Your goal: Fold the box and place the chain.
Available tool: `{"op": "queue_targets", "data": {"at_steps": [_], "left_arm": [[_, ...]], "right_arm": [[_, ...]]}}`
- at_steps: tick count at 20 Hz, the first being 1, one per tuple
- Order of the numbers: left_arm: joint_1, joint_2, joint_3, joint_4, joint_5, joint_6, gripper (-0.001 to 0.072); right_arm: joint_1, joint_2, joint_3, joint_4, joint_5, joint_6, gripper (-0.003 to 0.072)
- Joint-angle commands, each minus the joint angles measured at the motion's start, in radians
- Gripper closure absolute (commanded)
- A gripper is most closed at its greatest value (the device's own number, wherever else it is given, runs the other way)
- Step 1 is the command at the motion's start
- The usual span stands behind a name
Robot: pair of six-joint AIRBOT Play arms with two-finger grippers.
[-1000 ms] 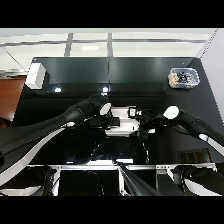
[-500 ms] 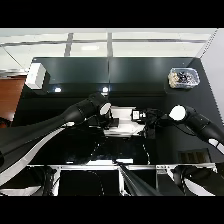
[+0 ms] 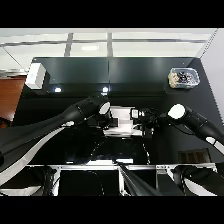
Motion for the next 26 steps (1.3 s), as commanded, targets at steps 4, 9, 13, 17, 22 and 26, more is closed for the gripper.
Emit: {"op": "queue_targets", "data": {"at_steps": [4,9,13,17,22,26], "left_arm": [[0.0,0.0,0.0,-0.002,0.003,-0.001,0.0686],[0.0,0.0,0.0,-0.002,0.006,-0.001,0.0686],[0.0,0.0,0.0,-0.002,0.005,-0.001,0.0686],[0.0,0.0,0.0,-0.002,0.006,-0.001,0.0686],[0.0,0.0,0.0,-0.002,0.005,-0.001,0.0686],[0.0,0.0,0.0,-0.002,0.006,-0.001,0.0686]], "right_arm": [[0.038,-0.051,0.0,0.137,-0.023,-0.007,0.0502],[0.039,-0.069,0.0,0.142,-0.033,0.035,0.05],[0.034,-0.066,0.001,0.138,-0.026,0.084,0.0532],[-0.037,0.032,0.053,0.05,0.101,0.433,0.0672],[-0.329,0.217,0.138,-0.288,0.351,1.061,0.0672],[-0.611,0.214,-0.042,-0.346,0.172,1.442,0.0672]]}}
